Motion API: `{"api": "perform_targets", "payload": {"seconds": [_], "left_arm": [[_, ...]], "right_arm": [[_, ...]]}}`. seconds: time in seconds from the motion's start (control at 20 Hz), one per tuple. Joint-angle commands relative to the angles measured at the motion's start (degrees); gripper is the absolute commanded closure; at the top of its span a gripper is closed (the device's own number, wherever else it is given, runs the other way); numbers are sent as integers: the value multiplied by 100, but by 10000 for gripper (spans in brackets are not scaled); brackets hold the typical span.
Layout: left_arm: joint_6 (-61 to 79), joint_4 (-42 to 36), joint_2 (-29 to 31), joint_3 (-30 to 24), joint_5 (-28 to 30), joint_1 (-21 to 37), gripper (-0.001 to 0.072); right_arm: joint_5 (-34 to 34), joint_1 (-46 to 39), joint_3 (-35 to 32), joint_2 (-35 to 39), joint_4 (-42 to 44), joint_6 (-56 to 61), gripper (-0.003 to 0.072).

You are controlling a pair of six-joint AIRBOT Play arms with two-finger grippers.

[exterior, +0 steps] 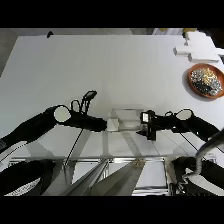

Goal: Fold the box and place the chain.

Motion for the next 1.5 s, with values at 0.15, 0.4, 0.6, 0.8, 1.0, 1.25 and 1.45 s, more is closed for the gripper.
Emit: {"api": "perform_targets", "payload": {"seconds": [0.15,0.4,0.6,0.8,1.0,1.25,1.45], "left_arm": [[20,-35,22,90,7,-44,553],[20,-39,-50,92,57,-153,546],[17,-39,-52,94,68,-214,429],[11,31,-103,232,61,-256,427],[-422,507,-214,507,-63,-258,410],[-529,651,-459,638,-74,-442,345],[-616,678,-619,859,-81,-621,316]], "right_arm": [[0,0,-2,2,0,2,370],[2,0,-2,2,0,2,370],[2,0,-2,2,0,2,370],[0,0,-2,2,2,2,370],[2,0,-2,2,0,2,370],[2,0,-2,2,0,2,370],[0,0,-2,2,0,2,370]]}}
